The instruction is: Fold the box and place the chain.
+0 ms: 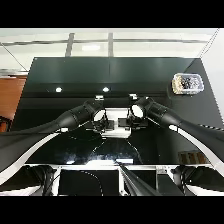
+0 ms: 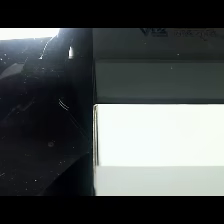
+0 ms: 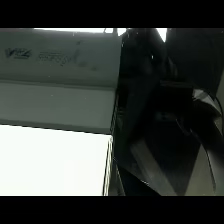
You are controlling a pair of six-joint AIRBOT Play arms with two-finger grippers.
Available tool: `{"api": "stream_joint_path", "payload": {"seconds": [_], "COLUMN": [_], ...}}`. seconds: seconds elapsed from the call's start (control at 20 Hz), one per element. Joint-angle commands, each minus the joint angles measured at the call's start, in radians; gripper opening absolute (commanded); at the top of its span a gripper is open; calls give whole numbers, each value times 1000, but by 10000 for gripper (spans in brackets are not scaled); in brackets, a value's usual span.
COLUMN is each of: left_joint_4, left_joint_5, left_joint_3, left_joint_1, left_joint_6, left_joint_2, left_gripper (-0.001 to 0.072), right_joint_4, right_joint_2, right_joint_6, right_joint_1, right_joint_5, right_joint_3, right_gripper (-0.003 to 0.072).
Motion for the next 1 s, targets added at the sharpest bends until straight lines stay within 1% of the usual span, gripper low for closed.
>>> {"api": "stream_joint_path", "payload": {"seconds": [0.0, 0.1, 0.15, 0.2, 0.4, 0.45, 0.5, 0.6, 0.7, 0.8, 0.9, 0.95], "left_joint_4": [0, 0, 0, 0, 0, 0, 0, 0, 1, 1, 5, 6], "left_joint_5": [0, 0, 0, 0, 0, -1, -3, 0, 14, 29, 31, 31], "left_joint_3": [1, 1, 1, 1, 1, 1, 1, 1, 1, 1, 1, 0], "left_joint_1": [0, 0, 0, 0, 0, 0, 0, 0, 1, 1, 1, 1], "left_joint_6": [2, 2, 2, 2, 2, 2, 2, 2, 2, 2, 2, 2], "left_joint_2": [0, 0, 0, 0, 0, 0, 0, 0, 0, 0, 0, 0], "left_gripper": [29, 29, 29, 29, 29, 29, 29, 29, 29, 29, 30, 30], "right_joint_4": [4, 3, 2, 3, 5, 5, -4, -5, 1, -15, -47, -90], "right_joint_2": [-12, -16, -16, -16, -15, -13, -3, 32, 97, 187, 304, 373], "right_joint_6": [1, 1, -3, -3, -3, -3, -3, -45, -117, -202, -258, -275], "right_joint_1": [0, 0, 0, 0, 10, 10, 8, 0, -11, -24, -56, -78], "right_joint_5": [0, 0, 0, 0, -13, -12, -5, 2, 45, 114, 182, 195], "right_joint_3": [0, 0, 0, 0, 6, 12, 16, 17, 17, 16, 16, 16], "right_gripper": [212, 208, 73, 10, 16, 205, 353, 353, 350, 350, 350, 350]}}
